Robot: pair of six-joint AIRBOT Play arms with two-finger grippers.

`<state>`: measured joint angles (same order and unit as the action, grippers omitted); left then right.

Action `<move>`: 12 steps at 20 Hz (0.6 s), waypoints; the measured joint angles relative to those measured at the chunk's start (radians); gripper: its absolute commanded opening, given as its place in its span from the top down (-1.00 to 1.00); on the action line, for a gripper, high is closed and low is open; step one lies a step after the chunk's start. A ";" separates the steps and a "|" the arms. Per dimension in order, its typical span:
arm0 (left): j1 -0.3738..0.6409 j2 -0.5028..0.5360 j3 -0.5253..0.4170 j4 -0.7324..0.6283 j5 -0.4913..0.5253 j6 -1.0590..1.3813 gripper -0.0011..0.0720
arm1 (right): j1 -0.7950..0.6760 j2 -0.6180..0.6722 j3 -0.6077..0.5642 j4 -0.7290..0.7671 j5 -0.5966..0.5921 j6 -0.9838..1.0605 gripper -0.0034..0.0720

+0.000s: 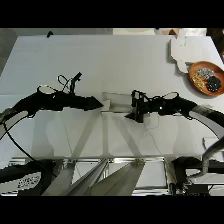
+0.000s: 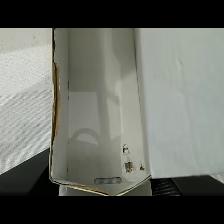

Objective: Fold the box and place the chain.

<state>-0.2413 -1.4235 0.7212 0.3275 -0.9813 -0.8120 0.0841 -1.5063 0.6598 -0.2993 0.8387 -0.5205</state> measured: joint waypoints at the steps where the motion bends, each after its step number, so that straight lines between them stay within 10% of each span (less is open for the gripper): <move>1: -0.009 0.000 0.000 -0.005 0.016 0.000 0.04 | 0.000 0.000 0.000 0.000 0.000 0.000 -0.05; 12: -0.102 -0.002 0.000 0.133 0.209 0.001 0.05 | 0.000 0.000 0.000 0.000 0.001 -0.001 -0.05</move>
<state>-0.3435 -1.4250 0.7208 0.4603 -0.7727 -0.8112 0.0841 -1.5063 0.6598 -0.2996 0.8398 -0.5213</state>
